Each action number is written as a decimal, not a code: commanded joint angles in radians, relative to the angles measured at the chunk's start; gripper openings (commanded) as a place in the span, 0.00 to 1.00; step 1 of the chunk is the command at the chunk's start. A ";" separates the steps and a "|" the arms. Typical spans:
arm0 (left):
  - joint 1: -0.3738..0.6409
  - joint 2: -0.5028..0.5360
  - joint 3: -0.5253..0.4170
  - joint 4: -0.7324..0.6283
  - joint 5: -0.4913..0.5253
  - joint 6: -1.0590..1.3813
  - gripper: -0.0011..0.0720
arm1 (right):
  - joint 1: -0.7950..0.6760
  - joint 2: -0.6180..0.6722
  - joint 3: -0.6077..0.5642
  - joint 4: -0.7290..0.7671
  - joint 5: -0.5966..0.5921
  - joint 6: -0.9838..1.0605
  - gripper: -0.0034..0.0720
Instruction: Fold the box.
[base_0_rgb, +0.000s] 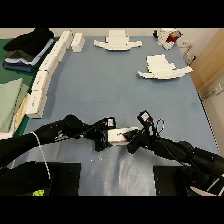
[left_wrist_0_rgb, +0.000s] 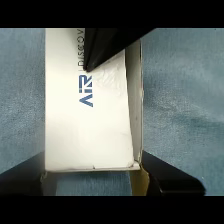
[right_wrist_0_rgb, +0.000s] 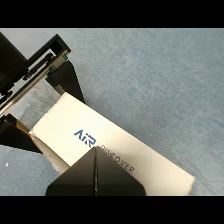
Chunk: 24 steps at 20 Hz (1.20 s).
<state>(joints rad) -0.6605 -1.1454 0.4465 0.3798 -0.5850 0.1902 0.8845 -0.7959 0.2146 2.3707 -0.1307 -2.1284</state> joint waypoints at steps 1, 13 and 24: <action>-0.030 -0.001 0.000 0.027 0.039 -0.029 0.68 | 0.000 0.000 0.002 0.000 0.003 0.000 0.07; -0.029 -0.001 -0.001 0.032 0.059 -0.034 0.68 | -0.008 -0.001 0.171 -0.129 -0.051 0.000 0.42; -0.019 0.000 0.005 0.032 0.089 -0.065 0.68 | -0.500 -0.075 0.437 -0.423 -0.375 0.249 0.05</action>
<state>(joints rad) -0.6880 -1.1469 0.4480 0.4141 -0.5228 0.1532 0.5251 -0.8349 0.5655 2.0811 -0.3756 -2.0434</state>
